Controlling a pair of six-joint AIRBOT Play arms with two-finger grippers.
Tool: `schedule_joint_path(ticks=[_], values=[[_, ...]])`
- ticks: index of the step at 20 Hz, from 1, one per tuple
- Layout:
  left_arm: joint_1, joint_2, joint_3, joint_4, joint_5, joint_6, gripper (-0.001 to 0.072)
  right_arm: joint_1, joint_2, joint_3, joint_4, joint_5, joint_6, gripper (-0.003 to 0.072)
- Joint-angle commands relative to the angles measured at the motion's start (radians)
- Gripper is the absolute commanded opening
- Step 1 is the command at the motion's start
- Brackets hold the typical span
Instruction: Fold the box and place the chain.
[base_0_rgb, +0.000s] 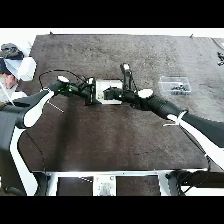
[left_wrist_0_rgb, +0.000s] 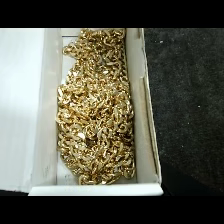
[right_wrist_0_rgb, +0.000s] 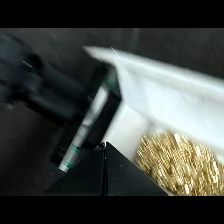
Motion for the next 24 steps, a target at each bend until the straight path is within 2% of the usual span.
schedule_joint_path(ticks=[1,4,7,13,14,15,19,21,24], values=[[0.000,0.000,0.000,0.000,0.000,-0.001,0.0347,-0.053,0.047,0.061,-0.070,0.021,-0.043,-0.0011],[0.000,0.000,0.000,0.000,0.000,0.000,0.0347,-0.189,0.023,0.169,-0.179,0.196,0.025,-0.0011],[0.000,0.000,0.000,0.000,0.000,0.000,0.0347,-0.310,-0.064,0.305,-0.238,0.396,0.043,-0.0011],[0.000,0.000,0.000,0.000,0.000,-0.001,0.0347,-0.373,-0.303,0.602,-0.343,0.718,0.045,-0.0010],[0.000,0.000,0.000,0.000,0.000,0.000,0.0347,-0.372,-0.329,0.628,-0.351,0.765,0.044,0.0071],[0.000,0.000,0.000,0.000,0.000,0.000,0.0347,-0.372,-0.342,0.640,-0.357,0.803,0.036,0.0094],[0.000,0.000,0.000,0.000,0.000,0.000,0.0347,-0.362,-0.359,0.640,-0.449,0.816,0.037,0.0095],[0.000,0.000,0.000,0.000,0.000,0.000,0.0347,-0.349,-0.368,0.640,-0.476,0.822,0.017,0.0175],[0.000,0.000,0.000,0.000,0.000,0.000,0.0347,-0.325,-0.370,0.640,-0.508,0.828,0.002,0.0170]])
